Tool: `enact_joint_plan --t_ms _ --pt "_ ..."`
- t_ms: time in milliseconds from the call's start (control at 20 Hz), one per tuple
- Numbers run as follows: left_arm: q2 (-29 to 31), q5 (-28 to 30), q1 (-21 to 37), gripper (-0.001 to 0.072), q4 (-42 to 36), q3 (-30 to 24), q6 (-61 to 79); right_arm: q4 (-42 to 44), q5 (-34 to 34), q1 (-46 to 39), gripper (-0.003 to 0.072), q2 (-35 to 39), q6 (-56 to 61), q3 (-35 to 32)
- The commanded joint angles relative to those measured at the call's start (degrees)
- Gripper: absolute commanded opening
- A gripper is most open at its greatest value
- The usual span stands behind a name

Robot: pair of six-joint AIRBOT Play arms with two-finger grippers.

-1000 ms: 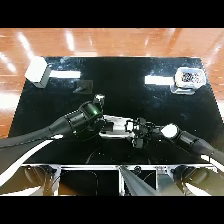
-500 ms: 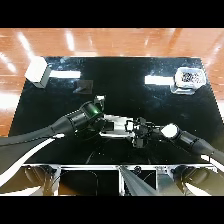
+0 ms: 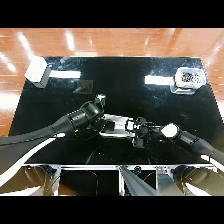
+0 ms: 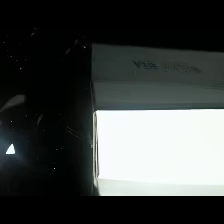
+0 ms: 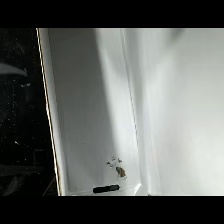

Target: Fold the box and place the chain.

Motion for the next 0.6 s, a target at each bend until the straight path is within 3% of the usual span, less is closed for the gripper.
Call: enact_joint_plan --t_ms 0,250,350,400,550 --pt "0.0 -1.5 0.0 0.0018 -1.2 0.0 1.2 0.0 0.0 0.0 0.0494 0.0 -0.1 0.0" --pt "0.0 -1.4 0.0 0.0026 -2.0 0.0 1.2 0.1 0.0 0.0 0.0494 0.0 -0.1 0.0" --pt "0.0 -1.4 0.0 0.0197 -2.0 0.0 1.2 0.1 0.0 0.0 0.0495 0.0 -0.1 0.0" --pt "0.0 -1.4 0.0 0.0244 -2.2 0.0 1.2 0.1 0.0 0.0 0.0494 0.0 -0.1 0.0" --pt "0.0 -1.4 0.0 0.0251 -2.3 0.1 1.4 0.1 0.0 0.0 0.0494 0.0 -0.1 0.0"
